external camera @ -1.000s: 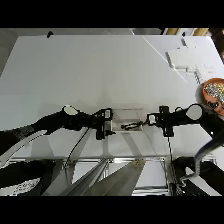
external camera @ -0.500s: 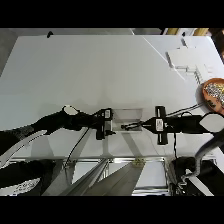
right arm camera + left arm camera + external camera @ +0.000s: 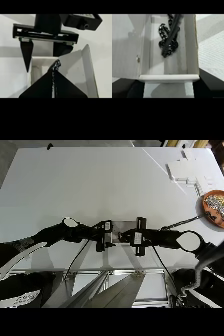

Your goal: Fold the box and place the chain.

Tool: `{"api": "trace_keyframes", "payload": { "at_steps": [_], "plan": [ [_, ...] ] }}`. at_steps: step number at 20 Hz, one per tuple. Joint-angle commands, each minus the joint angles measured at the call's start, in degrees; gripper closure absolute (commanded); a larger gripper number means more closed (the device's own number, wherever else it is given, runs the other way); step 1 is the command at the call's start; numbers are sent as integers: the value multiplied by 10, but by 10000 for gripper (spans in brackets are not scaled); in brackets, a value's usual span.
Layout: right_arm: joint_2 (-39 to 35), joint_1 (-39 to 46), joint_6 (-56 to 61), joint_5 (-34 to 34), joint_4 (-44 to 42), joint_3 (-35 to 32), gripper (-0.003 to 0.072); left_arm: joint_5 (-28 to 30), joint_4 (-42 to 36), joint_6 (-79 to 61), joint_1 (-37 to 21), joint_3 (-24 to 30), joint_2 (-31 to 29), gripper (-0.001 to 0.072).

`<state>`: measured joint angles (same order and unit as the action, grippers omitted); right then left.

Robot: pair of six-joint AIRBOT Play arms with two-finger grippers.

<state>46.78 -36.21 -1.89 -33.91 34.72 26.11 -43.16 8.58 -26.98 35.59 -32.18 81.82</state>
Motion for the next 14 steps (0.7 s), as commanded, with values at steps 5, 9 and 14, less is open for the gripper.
{"api": "trace_keyframes", "payload": {
  "at_steps": [5,9,14],
  "plan": [
    [43,8,6,24,69,17,504,0,0,0,0,0,0,499],
    [-7,108,5,-152,175,50,507,0,0,0,0,0,0,499],
    [-9,275,39,-239,357,49,510,0,0,0,0,0,0,499]
  ]
}}
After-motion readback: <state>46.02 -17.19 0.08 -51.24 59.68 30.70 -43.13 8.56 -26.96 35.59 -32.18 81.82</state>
